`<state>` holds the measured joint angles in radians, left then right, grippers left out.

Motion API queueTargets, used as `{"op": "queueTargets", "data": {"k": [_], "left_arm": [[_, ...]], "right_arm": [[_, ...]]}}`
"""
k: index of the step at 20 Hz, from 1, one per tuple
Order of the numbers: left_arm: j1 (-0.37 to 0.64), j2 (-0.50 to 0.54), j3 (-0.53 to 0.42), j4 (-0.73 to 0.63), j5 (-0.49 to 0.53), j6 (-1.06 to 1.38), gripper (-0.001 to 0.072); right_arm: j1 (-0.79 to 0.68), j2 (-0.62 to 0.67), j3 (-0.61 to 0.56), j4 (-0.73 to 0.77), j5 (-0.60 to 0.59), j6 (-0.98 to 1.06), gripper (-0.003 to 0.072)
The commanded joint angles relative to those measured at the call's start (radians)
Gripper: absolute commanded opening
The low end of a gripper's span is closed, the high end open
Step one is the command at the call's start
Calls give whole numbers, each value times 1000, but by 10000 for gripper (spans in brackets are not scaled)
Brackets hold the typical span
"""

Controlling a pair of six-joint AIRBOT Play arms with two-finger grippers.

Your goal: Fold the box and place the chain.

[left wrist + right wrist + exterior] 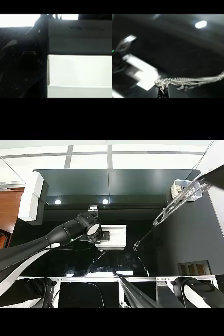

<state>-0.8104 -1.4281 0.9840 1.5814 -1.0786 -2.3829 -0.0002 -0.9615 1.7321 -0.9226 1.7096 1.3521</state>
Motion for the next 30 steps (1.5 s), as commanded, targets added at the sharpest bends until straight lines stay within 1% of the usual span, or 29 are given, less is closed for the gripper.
{"op": "queueTargets", "data": {"k": [1, 6, 10, 13, 17, 19, 22, 26, 30], "left_arm": [[0, 1, 1, 0, 1, 0, 32], [0, 1, 1, 0, 0, 0, 32], [0, 1, 1, 0, 0, 0, 32], [0, 1, 1, 0, 1, 0, 31], [0, 1, 1, 0, 1, 0, 31], [0, 1, 1, 0, 1, 0, 32], [0, 1, 1, 0, 1, 0, 32], [0, 1, 1, 0, 1, 0, 31], [0, 1, 1, 0, 1, 0, 32]], "right_arm": [[64, 5, -138, 172, -41, -10, 10], [187, 4, -339, 193, -246, -11, 10], [290, 3, -462, 216, -375, -10, 11], [349, 1, -511, 216, -447, -10, 11], [388, -5, -517, 224, -526, -14, 11], [391, -6, -517, 256, -541, -42, 11], [370, -6, -517, 257, -525, -45, 11], [324, -6, -517, 256, -463, -44, 11], [244, -3, -517, 233, -383, -44, 11]]}}
